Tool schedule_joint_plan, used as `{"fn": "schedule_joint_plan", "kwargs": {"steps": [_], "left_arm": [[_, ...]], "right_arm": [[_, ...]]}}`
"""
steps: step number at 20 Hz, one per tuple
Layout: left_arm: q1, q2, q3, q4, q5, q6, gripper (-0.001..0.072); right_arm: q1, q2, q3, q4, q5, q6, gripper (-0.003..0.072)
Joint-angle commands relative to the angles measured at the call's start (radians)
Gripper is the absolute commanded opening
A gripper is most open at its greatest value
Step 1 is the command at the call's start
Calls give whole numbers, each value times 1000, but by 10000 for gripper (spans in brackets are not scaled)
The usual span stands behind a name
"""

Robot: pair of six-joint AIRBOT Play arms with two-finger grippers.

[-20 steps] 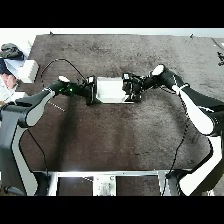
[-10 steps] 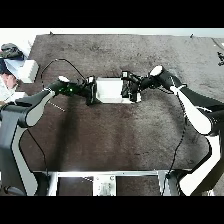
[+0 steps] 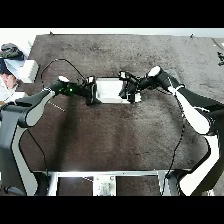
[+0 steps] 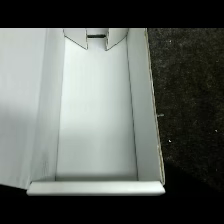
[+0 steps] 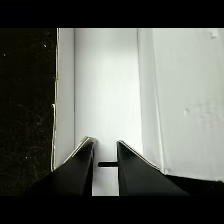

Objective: Fold the box and place the chain.

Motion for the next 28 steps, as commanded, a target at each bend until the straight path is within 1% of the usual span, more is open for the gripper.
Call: {"fn": "schedule_joint_plan", "kwargs": {"steps": [1, 2, 3, 9, 10, 11, 17, 18, 19, 20, 21, 23, 24, 25, 26, 28], "left_arm": [[-1, -1, 0, 0, 0, 0, 263], [-1, -1, 0, 0, 0, 0, 263], [-1, -1, 0, 0, 0, 0, 264], [-1, -1, 0, 0, -2, 0, 264], [-1, -1, 0, 0, -2, 0, 264], [-1, -1, 0, 0, -3, 0, 264], [-1, -1, 0, 0, -5, 0, 263], [-1, -1, 0, 0, -6, 0, 264], [-1, -1, 0, 0, -6, 0, 264], [-1, -1, 0, 0, -6, 0, 264], [-1, -1, 0, 0, -6, 0, 264], [-1, -1, 0, 0, -6, 0, 264], [-1, -1, 0, 0, -6, 0, 264], [-1, -1, 0, 0, -6, 0, 264], [-1, -1, 0, 0, -6, 0, 264], [-1, -1, 0, 0, -6, 0, 263]], "right_arm": [[1, -5, 0, 4, -1, -20, 194], [1, -5, 0, 10, -2, -27, 367], [2, -5, 0, 8, -1, -26, 377], [2, -5, 0, 8, -9, -68, 380], [2, -5, 0, 8, -10, -79, 458], [2, -5, 0, 8, -14, -78, 720], [1, -5, 0, 8, -35, -78, 711], [0, -4, 0, 7, -35, -68, 697], [0, -1, 0, -5, -34, -34, 419], [-2, 6, 0, -45, -28, 15, 238], [-5, 17, 1, -105, -20, 68, 212], [-21, 44, 1, -187, -8, 204, 211], [-31, 61, 1, -200, 3, 264, 211], [-47, 82, 1, -190, 9, 340, 177], [-69, 103, 1, -177, 15, 442, 16], [-123, 138, 1, -132, 44, 620, 12]]}}
